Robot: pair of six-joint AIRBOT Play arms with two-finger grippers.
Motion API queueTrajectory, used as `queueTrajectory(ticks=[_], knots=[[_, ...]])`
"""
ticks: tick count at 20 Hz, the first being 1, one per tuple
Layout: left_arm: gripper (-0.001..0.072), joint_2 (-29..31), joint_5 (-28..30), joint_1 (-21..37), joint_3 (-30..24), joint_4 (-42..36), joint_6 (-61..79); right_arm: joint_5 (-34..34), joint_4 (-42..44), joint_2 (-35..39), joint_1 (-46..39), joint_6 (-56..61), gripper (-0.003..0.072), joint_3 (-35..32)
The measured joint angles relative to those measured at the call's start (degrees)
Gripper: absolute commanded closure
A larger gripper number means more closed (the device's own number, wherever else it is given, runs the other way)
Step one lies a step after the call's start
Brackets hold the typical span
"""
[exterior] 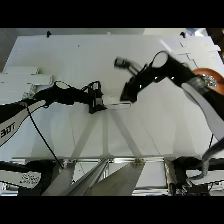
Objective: Fold the box and place the chain.
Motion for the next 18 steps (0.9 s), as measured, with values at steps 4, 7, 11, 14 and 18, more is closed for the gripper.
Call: queueTrajectory(ticks=[4, 7, 11, 14, 18], knots=[[0.0449, 0.0, -0.3, 0.0, 0.0, 0.3, 0.4, -0.7, -0.9, 0.3, 1.2, 0.4, 0.0499, 0.0], [0.0449, 0.0, -0.3, 0.0, 0.0, 0.4, 0.4, -1.6, -1.5, 0.6, 1.6, 1.1, 0.0498, 0.0], [0.0449, 0.0, -0.4, 0.0, 0.0, 0.4, 0.4, -1.1, -1.3, 2.7, 1.7, 1.4, 0.0343, -0.1], [0.0449, 0.0, -0.5, 0.0, 0.0, 0.5, 0.4, -1.7, 1.4, 6.3, 0.0, 1.1, 0.0345, -0.1], [0.0449, 0.0, -0.5, 0.0, 0.0, 0.5, 0.4, -2.2, 6.0, 8.2, -6.0, 0.2, 0.0348, -0.1]])
